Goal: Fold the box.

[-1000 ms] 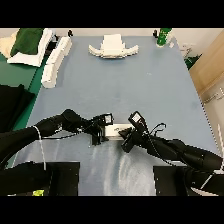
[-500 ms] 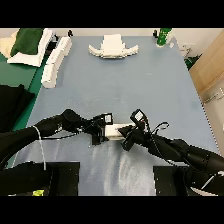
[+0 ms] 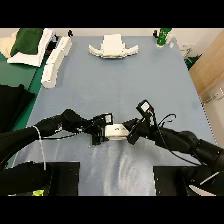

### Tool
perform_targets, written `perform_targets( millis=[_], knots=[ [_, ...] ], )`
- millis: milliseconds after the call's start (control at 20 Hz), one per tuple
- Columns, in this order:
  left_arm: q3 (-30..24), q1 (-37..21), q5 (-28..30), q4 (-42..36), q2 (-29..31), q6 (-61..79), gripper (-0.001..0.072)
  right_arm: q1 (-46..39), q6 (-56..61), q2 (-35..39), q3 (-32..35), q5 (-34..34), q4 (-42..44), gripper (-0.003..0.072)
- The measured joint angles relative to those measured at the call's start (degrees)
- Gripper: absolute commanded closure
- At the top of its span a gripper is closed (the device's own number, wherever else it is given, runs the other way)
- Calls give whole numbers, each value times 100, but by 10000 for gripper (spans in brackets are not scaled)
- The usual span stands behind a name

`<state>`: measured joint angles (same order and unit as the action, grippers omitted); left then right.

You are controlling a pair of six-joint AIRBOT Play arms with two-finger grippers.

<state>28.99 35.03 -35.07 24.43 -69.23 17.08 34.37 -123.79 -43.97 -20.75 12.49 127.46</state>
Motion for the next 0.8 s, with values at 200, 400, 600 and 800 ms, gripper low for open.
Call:
perform_targets(
  millis=[200, 400, 600, 800],
  knots=[
    [0, 0, 0, 0, -2, 0, 280, -1005, 1134, -162, -927, 1823, -1482, 683],
    [0, 0, 0, 0, -2, 0, 280, -1770, 2581, -809, -2166, 4133, -3163, 682],
    [0, 0, 0, -2, 0, 0, 280, -2177, 4081, -1416, -2900, 5613, -3860, 682],
    [0, 0, 4, -11, 2, -15, 280, -2288, 4830, -1657, -3108, 5995, -4094, 682]
  ],
)
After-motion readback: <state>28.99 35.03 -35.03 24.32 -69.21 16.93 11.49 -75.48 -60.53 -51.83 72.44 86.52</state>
